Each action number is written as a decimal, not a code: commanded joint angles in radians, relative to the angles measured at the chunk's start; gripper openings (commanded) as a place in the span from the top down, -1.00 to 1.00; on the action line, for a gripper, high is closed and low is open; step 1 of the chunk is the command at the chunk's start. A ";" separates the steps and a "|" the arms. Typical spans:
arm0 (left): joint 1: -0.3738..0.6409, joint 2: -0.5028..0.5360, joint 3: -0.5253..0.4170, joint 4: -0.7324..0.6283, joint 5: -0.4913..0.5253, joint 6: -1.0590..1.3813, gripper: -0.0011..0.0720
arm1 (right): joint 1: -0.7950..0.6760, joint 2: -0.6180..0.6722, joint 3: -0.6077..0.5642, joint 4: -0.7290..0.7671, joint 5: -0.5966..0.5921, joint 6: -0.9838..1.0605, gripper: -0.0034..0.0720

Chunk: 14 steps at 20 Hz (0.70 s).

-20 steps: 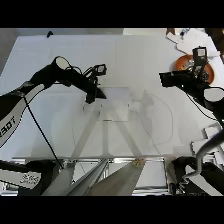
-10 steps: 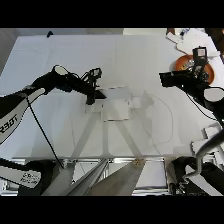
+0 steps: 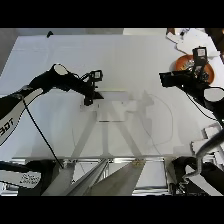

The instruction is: Fold the box and place the chain.

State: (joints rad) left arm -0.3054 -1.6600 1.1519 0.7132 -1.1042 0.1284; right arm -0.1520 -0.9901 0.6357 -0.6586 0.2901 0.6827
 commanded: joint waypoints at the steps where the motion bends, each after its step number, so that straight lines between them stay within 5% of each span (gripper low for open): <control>1: -0.027 -0.006 -0.001 0.042 0.001 -0.025 0.97 | -0.001 0.001 0.001 0.000 0.000 0.000 -0.81; 14: -0.029 -0.064 -0.001 0.006 0.047 -0.024 0.96 | -0.001 0.001 0.001 0.000 0.000 0.000 -0.81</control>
State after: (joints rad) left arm -0.3336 -1.7214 1.1515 0.7151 -1.0710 0.1047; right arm -0.1520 -0.9901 0.6357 -0.6586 0.2901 0.6827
